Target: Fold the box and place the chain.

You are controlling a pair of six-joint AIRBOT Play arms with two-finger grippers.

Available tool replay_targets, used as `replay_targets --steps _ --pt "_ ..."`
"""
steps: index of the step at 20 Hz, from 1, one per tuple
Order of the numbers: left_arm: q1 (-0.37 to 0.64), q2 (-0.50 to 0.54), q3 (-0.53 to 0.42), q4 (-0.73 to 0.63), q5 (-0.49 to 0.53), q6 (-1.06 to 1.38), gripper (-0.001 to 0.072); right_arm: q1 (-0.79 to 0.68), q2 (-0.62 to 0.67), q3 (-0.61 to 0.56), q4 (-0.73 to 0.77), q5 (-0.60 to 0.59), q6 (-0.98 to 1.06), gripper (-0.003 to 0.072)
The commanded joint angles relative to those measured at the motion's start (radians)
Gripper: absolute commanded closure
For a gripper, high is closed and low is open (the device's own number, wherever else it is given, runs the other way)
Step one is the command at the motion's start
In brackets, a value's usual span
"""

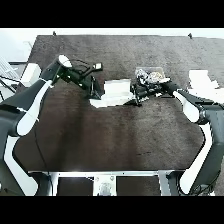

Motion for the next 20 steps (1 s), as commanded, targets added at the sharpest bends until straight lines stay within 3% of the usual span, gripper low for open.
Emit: replay_targets --steps 1,6,20 --pt "-0.046 0.004 -0.055 0.103 0.089 -0.030 0.0171 0.001 0.000 0.000 0.001 0.000 0.001 0.0104" --pt "-0.054 0.003 -0.092 0.088 0.196 -0.031 0.0171 0.001 0.000 0.000 0.000 0.001 0.001 0.0104" --pt "-0.054 -0.002 -0.159 0.027 0.267 -0.019 0.0173 0.001 0.000 0.000 0.000 0.001 0.001 0.0104"
